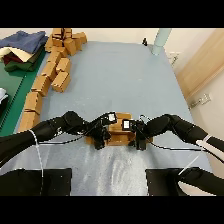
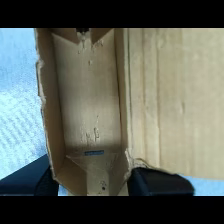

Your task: Fold the box.

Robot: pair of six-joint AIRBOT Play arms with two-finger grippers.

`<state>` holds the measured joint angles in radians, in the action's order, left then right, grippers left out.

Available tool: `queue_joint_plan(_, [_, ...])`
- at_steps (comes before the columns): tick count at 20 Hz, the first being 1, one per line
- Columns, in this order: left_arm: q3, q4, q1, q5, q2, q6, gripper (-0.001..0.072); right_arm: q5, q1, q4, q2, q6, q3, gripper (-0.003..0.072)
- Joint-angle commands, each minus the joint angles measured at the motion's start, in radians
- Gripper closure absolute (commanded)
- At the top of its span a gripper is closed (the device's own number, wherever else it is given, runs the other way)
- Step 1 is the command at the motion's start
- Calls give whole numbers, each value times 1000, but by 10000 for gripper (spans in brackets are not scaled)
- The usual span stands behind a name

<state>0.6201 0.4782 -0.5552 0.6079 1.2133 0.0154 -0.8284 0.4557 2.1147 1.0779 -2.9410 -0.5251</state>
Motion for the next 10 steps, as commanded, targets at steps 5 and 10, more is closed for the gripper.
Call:
queue_joint_plan(5, [0,353,27,12,-154,472,696,0,0,1,0,0,0,210])
queue_joint_plan(10, [-11,574,222,164,-332,1191,696,0,0,1,0,0,0,210])
